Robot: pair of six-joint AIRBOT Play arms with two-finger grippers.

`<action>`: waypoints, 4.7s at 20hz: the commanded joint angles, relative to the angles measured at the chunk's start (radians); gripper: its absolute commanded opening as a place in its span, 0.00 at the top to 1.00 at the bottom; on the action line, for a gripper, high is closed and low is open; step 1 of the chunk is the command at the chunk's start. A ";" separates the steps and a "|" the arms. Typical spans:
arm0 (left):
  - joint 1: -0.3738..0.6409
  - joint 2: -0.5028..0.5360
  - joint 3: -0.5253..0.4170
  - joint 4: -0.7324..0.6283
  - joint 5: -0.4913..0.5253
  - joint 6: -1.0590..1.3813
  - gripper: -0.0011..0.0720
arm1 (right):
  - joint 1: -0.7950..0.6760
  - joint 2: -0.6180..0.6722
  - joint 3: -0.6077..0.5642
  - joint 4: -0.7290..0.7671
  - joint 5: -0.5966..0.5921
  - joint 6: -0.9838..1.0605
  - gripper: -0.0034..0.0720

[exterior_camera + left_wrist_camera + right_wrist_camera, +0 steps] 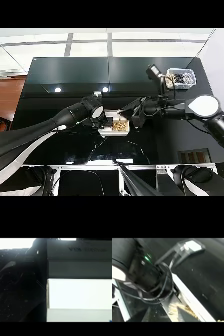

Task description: Fold the box and place the chain.

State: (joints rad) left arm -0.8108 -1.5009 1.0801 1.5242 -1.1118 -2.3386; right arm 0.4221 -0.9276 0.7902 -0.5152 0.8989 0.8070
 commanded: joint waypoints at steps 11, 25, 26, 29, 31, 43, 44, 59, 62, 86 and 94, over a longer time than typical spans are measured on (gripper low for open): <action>0.000 -0.001 0.000 0.001 0.000 0.000 0.95 | -0.103 -0.042 -0.340 -0.312 -0.319 -0.408 0.00; 0.000 -0.001 0.000 0.000 0.000 0.000 0.95 | -0.030 -0.243 -0.349 -0.041 -0.524 -0.776 0.01; 0.000 -0.001 0.000 0.000 0.000 0.000 0.95 | -0.032 -0.243 -0.349 -0.040 -0.526 -0.773 0.28; 0.000 -0.001 0.000 0.000 0.000 0.000 0.95 | -0.032 -0.242 -0.349 -0.039 -0.524 -0.753 0.86; 0.000 -0.001 0.000 0.001 0.000 0.000 0.95 | -0.031 -0.239 -0.348 -0.037 -0.512 -0.714 0.86; 0.000 -0.001 0.000 0.000 0.000 0.000 0.95 | -0.126 0.309 -0.242 -0.037 -0.229 -0.229 0.93; 0.000 -0.001 0.000 0.001 0.001 0.000 0.95 | -0.127 0.334 -0.212 -0.026 -0.210 -0.183 0.93; 0.000 -0.001 0.000 0.001 0.003 0.000 0.95 | -0.015 0.034 -0.213 0.263 -0.135 -0.103 0.70; 0.000 -0.001 0.000 0.000 0.003 0.000 0.95 | -0.040 0.020 -0.213 0.183 -0.117 -0.103 0.45; 0.563 0.702 -0.542 -0.349 0.111 0.726 0.07 | -0.229 0.034 -0.213 0.144 -0.013 -0.083 0.45; 0.584 0.686 -0.700 -0.960 0.155 2.467 0.02 | -0.229 0.034 -0.213 0.144 -0.013 -0.056 0.45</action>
State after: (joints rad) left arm -0.2066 -0.8139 0.4255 0.7448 -1.0275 -0.5526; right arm 0.1940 -0.8932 0.5777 -0.3714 0.8856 0.7341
